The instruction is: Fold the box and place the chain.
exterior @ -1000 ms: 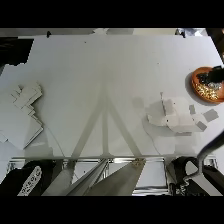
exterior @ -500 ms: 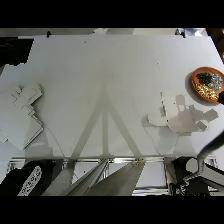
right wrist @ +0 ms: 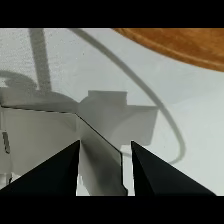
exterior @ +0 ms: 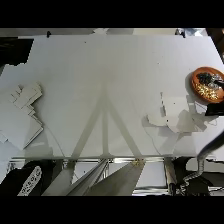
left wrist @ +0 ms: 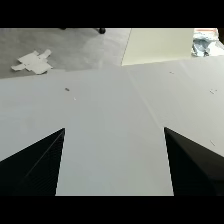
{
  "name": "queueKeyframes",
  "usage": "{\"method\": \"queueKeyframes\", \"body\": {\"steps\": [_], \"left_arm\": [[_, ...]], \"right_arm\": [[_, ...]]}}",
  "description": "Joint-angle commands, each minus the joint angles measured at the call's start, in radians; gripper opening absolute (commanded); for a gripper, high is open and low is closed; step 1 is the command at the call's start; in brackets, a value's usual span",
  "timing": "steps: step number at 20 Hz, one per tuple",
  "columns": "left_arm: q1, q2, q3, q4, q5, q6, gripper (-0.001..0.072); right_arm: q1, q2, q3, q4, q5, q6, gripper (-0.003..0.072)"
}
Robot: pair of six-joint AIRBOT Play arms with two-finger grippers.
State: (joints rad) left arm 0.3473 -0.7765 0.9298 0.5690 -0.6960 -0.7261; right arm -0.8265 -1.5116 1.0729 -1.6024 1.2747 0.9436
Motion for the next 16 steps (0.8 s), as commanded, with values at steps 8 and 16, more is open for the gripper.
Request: {"method": "queueKeyframes", "body": {"steps": [8, 16], "left_arm": [[0.0, 0.001, 0.001, 0.0, 0.0, 0.0, 0.0696], [0.0, 0.001, 0.001, 0.0, 0.0, 0.0, 0.0696]], "right_arm": [[0.0, -0.017, 0.034, 0.02, 0.131, -0.01, 0.0009], [0.002, 0.09, 0.043, 0.676, 0.233, -0.198, 0.001]]}}
